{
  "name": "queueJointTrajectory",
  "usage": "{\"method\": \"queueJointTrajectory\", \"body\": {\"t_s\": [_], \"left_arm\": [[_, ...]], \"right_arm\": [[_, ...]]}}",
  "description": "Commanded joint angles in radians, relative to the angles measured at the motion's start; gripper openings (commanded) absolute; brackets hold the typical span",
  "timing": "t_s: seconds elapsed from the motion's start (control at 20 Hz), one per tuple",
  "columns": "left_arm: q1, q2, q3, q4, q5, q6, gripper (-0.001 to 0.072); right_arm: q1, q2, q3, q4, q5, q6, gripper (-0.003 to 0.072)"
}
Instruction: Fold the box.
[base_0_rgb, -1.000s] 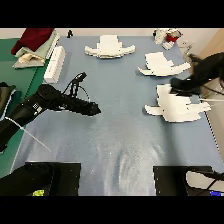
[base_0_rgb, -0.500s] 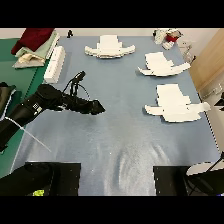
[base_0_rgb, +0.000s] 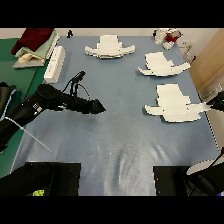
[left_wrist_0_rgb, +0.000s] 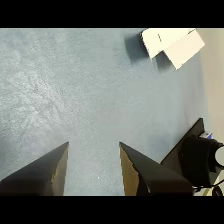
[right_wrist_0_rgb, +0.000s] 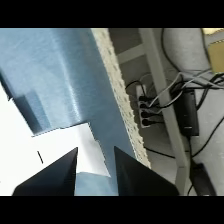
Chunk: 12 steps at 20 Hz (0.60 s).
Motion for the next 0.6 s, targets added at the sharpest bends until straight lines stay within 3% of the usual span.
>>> {"method": "queueJointTrajectory", "body": {"t_s": [0.0,0.1,0.15,0.2,0.3,0.55], "left_arm": [[0.000,-0.001,0.000,-0.003,0.000,0.000,0.0468],[0.000,-0.001,0.000,-0.003,-0.004,0.000,0.0468],[0.000,-0.001,0.000,-0.003,-0.004,0.000,0.0468],[0.000,-0.001,0.000,-0.003,-0.004,0.000,0.0468],[0.000,-0.001,0.000,-0.003,-0.003,0.000,0.0468],[0.002,-0.001,0.000,-0.002,-0.016,0.005,0.0468]], "right_arm": [[0.040,-0.046,0.011,0.040,-0.090,-0.027,0.0314],[0.070,-0.037,0.011,0.063,-0.123,-0.027,0.0204],[0.084,-0.027,0.011,0.090,-0.142,-0.039,0.0083],[0.098,-0.013,0.011,0.116,-0.154,-0.050,0.0043],[0.125,0.021,0.011,0.158,-0.171,-0.048,0.0002],[0.213,0.141,-0.056,0.220,-0.161,0.031,0.0001]]}}
